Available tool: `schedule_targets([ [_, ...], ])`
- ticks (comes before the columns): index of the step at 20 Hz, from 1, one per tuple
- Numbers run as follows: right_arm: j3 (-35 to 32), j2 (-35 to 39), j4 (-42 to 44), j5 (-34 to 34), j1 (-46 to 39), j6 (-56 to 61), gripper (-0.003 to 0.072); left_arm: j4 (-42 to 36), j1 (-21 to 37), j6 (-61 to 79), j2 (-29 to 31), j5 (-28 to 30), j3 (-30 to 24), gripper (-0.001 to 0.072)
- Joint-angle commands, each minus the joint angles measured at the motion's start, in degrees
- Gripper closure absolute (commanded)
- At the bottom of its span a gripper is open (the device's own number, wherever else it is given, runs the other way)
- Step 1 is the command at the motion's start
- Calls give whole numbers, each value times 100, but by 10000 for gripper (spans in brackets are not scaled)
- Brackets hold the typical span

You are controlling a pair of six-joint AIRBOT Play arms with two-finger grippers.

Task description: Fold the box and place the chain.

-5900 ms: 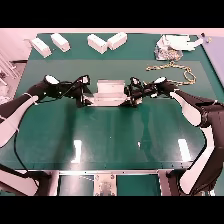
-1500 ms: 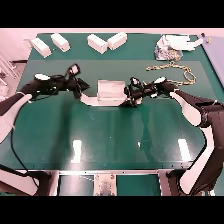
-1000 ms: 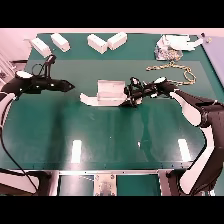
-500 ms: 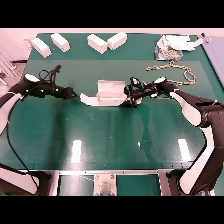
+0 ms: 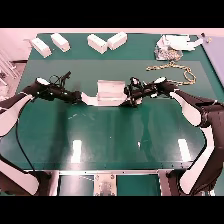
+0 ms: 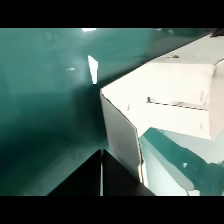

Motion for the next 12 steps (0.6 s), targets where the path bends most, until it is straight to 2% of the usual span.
schedule_targets([
  [1,4,-2,0,0,0,2,110,-330,-13,122,-33,-142,7,692],
  [6,4,-2,0,2,0,2,110,-599,-284,348,-33,-210,83,692],
  [12,4,-2,0,2,0,2,109,-590,-302,227,11,-363,745,691],
])
